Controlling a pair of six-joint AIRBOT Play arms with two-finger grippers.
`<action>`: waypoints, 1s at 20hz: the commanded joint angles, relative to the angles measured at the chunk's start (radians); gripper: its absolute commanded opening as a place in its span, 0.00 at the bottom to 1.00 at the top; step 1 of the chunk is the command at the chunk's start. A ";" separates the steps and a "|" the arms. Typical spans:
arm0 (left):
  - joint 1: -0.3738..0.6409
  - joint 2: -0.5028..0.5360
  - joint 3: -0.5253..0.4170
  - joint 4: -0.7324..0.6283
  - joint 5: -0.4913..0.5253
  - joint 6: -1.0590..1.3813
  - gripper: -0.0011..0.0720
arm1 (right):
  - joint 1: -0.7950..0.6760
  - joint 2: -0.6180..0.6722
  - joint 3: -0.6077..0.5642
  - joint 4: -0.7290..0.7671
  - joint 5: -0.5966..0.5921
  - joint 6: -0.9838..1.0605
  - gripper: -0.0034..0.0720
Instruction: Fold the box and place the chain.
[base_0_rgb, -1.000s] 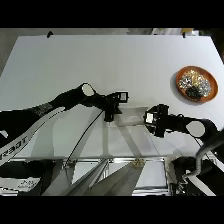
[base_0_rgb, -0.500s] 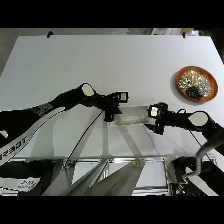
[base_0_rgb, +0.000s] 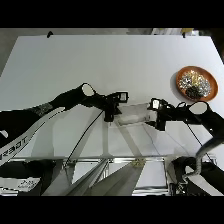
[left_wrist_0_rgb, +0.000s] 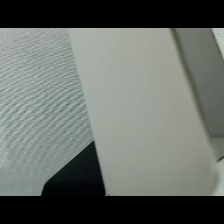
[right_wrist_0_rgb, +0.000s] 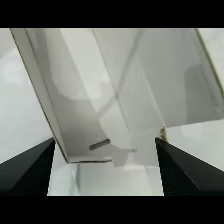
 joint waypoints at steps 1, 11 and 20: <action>-0.001 0.000 0.000 0.000 0.001 0.001 0.03 | -0.017 0.057 0.007 -0.015 0.004 -0.002 0.94; -0.001 0.000 0.000 0.000 0.002 0.001 0.03 | -0.008 0.020 0.007 0.043 0.001 -0.067 0.94; -0.001 0.000 0.000 0.000 0.002 0.001 0.03 | -0.029 -0.111 0.007 0.115 0.036 -0.217 0.94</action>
